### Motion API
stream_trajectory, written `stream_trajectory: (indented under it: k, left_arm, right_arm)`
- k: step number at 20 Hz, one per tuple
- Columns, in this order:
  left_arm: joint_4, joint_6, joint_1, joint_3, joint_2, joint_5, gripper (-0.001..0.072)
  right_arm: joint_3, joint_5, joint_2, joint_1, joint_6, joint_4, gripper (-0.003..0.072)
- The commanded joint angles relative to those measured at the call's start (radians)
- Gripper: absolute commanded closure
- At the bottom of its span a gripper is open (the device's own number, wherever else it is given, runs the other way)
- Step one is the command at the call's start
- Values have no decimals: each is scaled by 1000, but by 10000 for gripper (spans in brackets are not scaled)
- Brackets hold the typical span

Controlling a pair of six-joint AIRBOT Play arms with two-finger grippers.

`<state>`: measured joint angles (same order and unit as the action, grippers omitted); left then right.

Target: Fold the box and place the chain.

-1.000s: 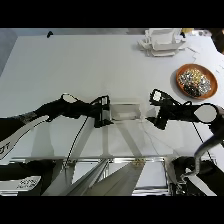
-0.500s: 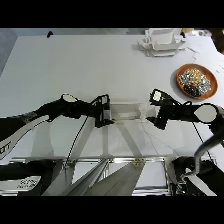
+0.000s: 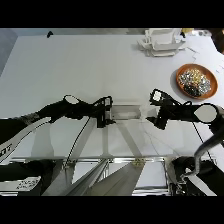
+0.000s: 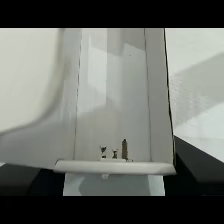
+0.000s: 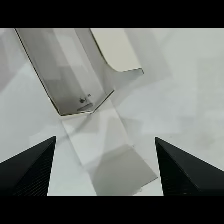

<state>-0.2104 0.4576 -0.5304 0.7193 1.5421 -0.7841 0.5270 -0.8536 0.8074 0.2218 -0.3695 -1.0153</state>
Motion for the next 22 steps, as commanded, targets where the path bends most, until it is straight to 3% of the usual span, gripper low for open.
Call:
stream_trajectory:
  k: [1,2,4,5,8,9,10,14,22]
  left_arm:
    - [29,-19,-1,1,-1,41,458]
    - [30,-18,-1,1,-1,41,457]
    - [30,-18,-1,1,-1,41,457]
    - [30,-17,-1,1,-1,40,457]
    - [30,-18,-1,1,-1,40,457]
    - [30,-18,-1,1,-1,40,457]
    - [30,-17,-1,1,-1,40,457]
    - [30,-18,-1,1,-1,40,457]
    - [30,-17,-1,1,-1,40,457]
  right_arm:
    - [1,-1,-1,1,0,13,5]
    - [1,-6,-1,1,0,37,42]
    - [1,-23,-1,1,0,106,44]
    - [1,-37,-1,1,0,135,105]
    - [1,-64,0,2,0,224,478]
    - [0,-67,2,2,8,277,636]
    - [0,-64,4,2,37,330,677]
    - [1,42,66,2,146,543,680]
    - [24,294,378,2,300,803,680]
